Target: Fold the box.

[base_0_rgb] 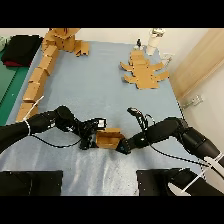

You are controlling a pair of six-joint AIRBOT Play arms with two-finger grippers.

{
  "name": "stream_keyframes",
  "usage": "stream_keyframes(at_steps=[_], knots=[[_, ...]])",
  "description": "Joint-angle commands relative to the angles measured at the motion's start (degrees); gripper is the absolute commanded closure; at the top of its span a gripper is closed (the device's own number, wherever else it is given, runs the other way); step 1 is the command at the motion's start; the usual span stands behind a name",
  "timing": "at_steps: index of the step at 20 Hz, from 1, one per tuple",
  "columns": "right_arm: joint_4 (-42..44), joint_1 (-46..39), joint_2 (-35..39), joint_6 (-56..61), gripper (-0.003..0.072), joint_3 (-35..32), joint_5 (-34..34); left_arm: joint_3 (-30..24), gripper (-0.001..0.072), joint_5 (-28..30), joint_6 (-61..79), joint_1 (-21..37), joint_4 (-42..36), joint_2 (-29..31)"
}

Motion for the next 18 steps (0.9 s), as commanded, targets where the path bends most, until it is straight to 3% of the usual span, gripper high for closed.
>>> stream_keyframes(at_steps=[1, 5, 9, 14, 18], knots=[[1.5, 0.1, 0.0, 7.9, 0.0006, 0.0, 4.0, 0.0, 0.0366, 0.1, 0.0, 0.0, 0.0, 0.0], [3.7, 0.1, 0.0, 9.7, 0.0107, 0.0, 4.2, 0.1, 0.0366, 0.2, 0.0, 0.0, 0.0, 0.0], [5.3, 0.1, 0.0, 9.9, 0.0107, 0.0, 4.9, 0.3, 0.0367, 0.0, -0.5, 0.1, 0.4, 0.0], [5.9, 0.1, 0.0, 10.3, 0.0107, 0.0, 4.9, 1.8, 0.0367, -0.1, -12.0, 0.5, 9.6, 1.4], [6.0, 0.1, 0.0, 10.3, 0.0107, 0.0, 6.2, 1.5, 0.0367, -1.5, -12.1, 1.1, 11.0, 2.5]])
